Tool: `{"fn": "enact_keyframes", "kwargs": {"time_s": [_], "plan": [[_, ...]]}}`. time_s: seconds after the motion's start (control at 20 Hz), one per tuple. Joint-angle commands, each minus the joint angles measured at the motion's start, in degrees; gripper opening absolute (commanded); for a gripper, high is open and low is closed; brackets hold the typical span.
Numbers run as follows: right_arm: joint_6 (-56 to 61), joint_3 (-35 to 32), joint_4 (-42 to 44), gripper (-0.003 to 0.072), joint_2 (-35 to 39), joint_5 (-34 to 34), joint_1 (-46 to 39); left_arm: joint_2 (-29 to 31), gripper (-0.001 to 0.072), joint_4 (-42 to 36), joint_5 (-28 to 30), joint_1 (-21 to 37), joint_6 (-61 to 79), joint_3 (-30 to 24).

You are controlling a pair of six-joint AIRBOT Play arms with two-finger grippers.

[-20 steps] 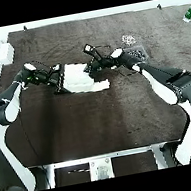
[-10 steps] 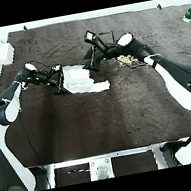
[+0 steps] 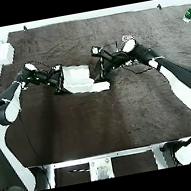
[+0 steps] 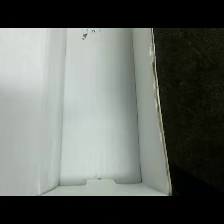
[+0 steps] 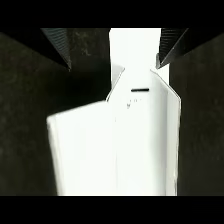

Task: Fold the box and place the chain.

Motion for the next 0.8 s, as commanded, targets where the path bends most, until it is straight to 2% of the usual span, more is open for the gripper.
{"fn": "enact_keyframes", "kwargs": {"time_s": [0.0, 0.4, 0.5, 0.7, 0.75], "plan": [[-1.6, -1.3, -0.9, 0.0618, -1.9, -1.1, 1.1, 0.0, 0.0555, 0.0, 0.2, 0.1, -0.1, 0.1], [-2.6, -1.3, -1.2, 0.0609, -4.0, -5.1, 4.1, 0.0, 0.0556, -0.1, 0.2, 0.1, -0.1, 0.1], [-2.7, -1.3, -1.1, 0.0418, -4.0, -4.9, 5.1, 0.0, 0.0556, -0.1, 0.3, 0.1, -0.1, 0.1], [-2.9, -1.3, -1.0, 0.0353, -4.1, -9.4, 7.5, 0.0, 0.0555, -0.2, 0.3, 0.1, -0.1, 0.1], [-2.9, -1.3, -0.9, 0.0286, -4.1, -11.0, 8.0, 0.0, 0.0556, -0.2, 0.3, 0.1, -0.1, 0.1]]}}
